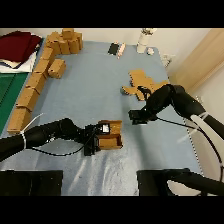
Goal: Fold the box.
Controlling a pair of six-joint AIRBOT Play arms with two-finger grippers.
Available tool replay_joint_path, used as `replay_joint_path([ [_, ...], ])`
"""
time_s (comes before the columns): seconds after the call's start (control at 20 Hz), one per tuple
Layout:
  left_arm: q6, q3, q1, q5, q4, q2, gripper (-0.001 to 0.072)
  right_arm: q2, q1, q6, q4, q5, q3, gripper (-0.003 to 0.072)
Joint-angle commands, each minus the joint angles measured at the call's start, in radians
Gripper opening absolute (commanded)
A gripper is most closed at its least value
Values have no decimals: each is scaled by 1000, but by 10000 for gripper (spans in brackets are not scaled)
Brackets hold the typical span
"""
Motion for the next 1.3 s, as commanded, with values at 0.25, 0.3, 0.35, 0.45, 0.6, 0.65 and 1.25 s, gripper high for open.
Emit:
replay_joint_path([
  [0.25, 0, -1, 0, -3, 1, 0, 344, -230, -31, -745, 578, -169, -29, 3],
  [0.3, 0, -1, 0, -2, 1, 0, 343, -197, 5, -771, 573, -140, -60, 3],
  [0.35, 0, -1, 0, -1, 1, 0, 343, -159, 33, -785, 562, -94, -89, 2],
  [0.45, 0, -1, 0, -1, 1, 0, 343, -65, 80, -785, 494, 3, -143, 2],
  [0.6, 0, -1, 0, -2, 1, 0, 343, 84, 153, -778, 402, 156, -239, 3],
  [0.65, 0, -1, 0, -1, 1, 0, 343, 135, 185, -778, 372, 220, -272, 2],
  [1.25, 0, -1, 0, -1, 1, 0, 343, 476, 573, -701, -79, 633, -476, 8],
])
